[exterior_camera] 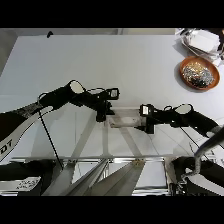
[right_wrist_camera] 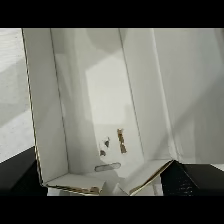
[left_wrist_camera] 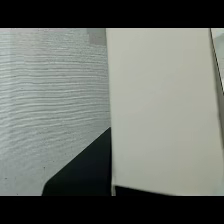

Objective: Fold the box and place the chain.

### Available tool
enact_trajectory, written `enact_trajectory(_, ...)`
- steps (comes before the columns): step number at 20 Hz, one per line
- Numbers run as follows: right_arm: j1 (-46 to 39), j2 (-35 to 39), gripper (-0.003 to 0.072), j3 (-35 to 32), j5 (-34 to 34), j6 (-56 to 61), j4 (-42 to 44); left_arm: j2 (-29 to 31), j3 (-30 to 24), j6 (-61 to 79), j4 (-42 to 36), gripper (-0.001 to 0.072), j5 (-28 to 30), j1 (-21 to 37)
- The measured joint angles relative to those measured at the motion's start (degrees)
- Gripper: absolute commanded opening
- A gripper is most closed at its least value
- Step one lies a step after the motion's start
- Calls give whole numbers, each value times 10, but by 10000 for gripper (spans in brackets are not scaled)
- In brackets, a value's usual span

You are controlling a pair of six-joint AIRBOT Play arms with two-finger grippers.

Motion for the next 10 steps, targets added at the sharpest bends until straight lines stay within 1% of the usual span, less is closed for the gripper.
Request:
enact_trajectory(1,0,0,623,0,0,0,0,0,0,0,0,10,0,0)
enact_trajectory(3,1,-1,531,0,-4,0,0,0,0,0,0,10,0,0)
enact_trajectory(4,1,-1,513,0,-6,-1,0,0,0,0,0,10,0,0)
enact_trajectory(8,2,-14,488,0,-13,-14,0,0,0,0,0,10,0,0)
enact_trajectory(10,2,-21,488,1,-16,-17,1,0,0,0,-1,10,0,0)
